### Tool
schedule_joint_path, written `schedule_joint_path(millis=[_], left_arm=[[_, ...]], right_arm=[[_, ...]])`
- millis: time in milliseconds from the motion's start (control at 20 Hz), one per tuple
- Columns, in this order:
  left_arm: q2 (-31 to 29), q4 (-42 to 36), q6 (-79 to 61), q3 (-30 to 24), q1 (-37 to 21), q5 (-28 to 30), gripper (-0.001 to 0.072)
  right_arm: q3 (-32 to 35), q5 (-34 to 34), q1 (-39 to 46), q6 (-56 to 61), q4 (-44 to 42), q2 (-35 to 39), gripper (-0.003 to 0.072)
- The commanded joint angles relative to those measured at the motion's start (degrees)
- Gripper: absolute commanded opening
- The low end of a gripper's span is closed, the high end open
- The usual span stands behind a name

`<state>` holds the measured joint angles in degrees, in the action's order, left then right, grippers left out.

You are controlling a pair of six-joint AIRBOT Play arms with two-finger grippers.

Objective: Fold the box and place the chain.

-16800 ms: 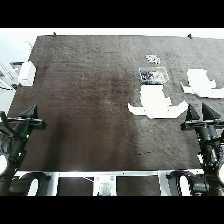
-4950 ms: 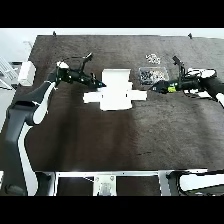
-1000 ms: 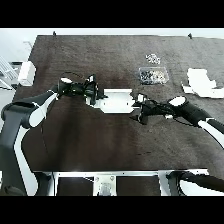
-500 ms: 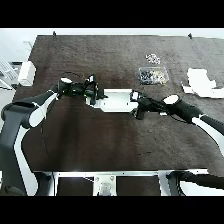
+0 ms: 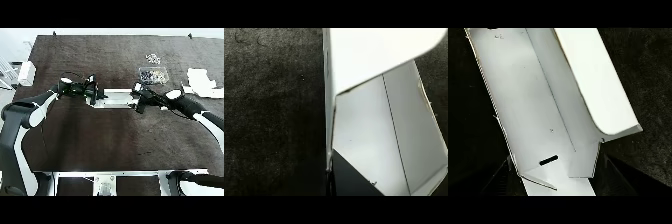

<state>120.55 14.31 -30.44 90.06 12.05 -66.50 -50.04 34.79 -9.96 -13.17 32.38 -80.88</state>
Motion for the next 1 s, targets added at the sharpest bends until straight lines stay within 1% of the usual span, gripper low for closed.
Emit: schedule_joint_path(millis=[0, 100, 200, 350, 800, 950], left_arm=[[0.0, 0.0, 0.0, 0.0, 0.0, 0.0, 0.0022], [0.0, 0.0, 0.0, 0.0, 0.0, 0.0, 0.0022], [0.0, 0.0, 0.0, 0.0, 0.0, 0.0, 0.0022], [0.0, 0.0, 0.0, 0.0, 0.0, 0.0, 0.0022], [0.0, 0.0, 0.0, 0.0, 0.0, 0.0, 0.0022], [0.0, 0.0, 0.0, 0.0, 0.0, 0.0, 0.0022]], right_arm=[[-0.7, 0.8, 0.7, -1.8, -0.4, -1.4, 0.0673], [-1.5, 1.3, 1.4, -3.4, -0.4, -2.3, 0.0673], [-2.8, 3.8, 1.9, -4.3, -0.2, -2.8, 0.0673], [-5.2, 5.7, 2.6, -6.4, -0.4, -4.3, 0.0673], [-15.2, 22.0, 5.9, -7.6, -0.4, -14.5, 0.0673], [-17.5, 24.4, 7.1, -9.9, -0.4, -17.2, 0.0673]])
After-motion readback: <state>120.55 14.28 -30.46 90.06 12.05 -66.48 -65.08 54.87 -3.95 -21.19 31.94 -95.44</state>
